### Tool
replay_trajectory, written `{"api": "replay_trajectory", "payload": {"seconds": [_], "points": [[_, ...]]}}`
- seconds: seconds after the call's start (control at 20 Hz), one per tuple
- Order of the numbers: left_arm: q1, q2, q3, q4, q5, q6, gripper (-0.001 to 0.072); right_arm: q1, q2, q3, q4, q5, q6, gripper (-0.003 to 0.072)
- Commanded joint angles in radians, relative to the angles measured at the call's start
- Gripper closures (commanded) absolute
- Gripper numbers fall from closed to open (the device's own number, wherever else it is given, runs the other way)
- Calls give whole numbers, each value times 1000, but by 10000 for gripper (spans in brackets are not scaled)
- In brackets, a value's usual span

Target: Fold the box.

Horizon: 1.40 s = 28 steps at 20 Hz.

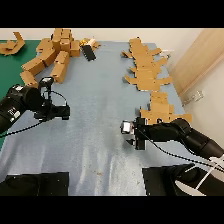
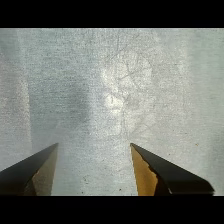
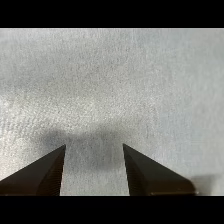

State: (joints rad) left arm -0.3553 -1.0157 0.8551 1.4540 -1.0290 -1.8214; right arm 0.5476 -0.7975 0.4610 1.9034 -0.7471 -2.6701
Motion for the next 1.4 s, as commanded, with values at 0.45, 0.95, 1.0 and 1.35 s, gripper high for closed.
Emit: {"api": "replay_trajectory", "payload": {"seconds": [0.45,0.95,1.0,1.35], "points": [[0,-1,0,16,8,34,14,0,0,1,50,-13,31,167],[0,-1,0,34,89,104,14,1,0,1,244,33,1398,167],[0,-1,0,11,98,104,14,1,0,1,251,40,1398,167],[0,-1,0,-31,116,103,14,-6,0,4,256,64,1426,187]]}}
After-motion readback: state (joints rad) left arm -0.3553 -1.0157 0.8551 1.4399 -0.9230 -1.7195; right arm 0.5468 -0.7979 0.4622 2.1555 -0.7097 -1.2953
